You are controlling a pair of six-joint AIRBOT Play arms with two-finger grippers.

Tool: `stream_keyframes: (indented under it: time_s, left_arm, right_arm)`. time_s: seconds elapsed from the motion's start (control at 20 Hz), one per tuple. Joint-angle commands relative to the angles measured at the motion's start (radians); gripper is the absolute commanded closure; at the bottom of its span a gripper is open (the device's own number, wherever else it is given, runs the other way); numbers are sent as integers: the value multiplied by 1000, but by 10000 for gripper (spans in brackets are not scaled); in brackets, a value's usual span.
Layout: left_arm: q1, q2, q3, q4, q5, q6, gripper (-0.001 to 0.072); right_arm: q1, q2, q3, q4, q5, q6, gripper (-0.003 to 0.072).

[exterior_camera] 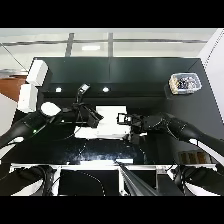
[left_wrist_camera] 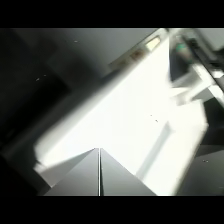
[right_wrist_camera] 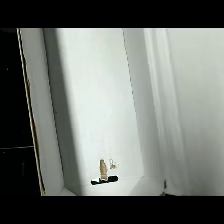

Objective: Fold the box and place the chain.

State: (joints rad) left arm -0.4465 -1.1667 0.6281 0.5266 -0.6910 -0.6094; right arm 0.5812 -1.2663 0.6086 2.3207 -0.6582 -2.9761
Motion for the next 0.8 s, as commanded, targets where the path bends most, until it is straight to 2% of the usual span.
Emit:
stream_keyframes:
  time_s: [0.0,0.2,0.35,0.5,0.55,0.6,0.65,0.7,0.75]
  left_arm:
    - [-34,-68,-3,16,71,4,686]
    - [-33,-74,-3,27,54,5,685]
    - [-24,-45,18,132,25,4,686]
    - [31,31,54,234,-58,3,682]
    - [63,64,61,257,-102,2,651]
    - [98,95,61,285,-144,1,444]
    - [131,119,61,326,-203,-1,132]
    - [161,136,61,379,-260,-7,6]
    - [192,145,61,440,-328,-16,6]
  right_arm:
    - [0,0,0,0,0,0,216]
    - [0,0,0,0,1,0,216]
    - [0,0,0,0,1,2,216]
    - [0,0,0,0,0,3,216]
    - [0,0,0,0,0,3,216]
    - [0,0,0,0,0,2,216]
    - [0,0,0,0,0,3,216]
    - [0,0,0,0,0,3,216]
    - [0,0,0,0,0,3,216]
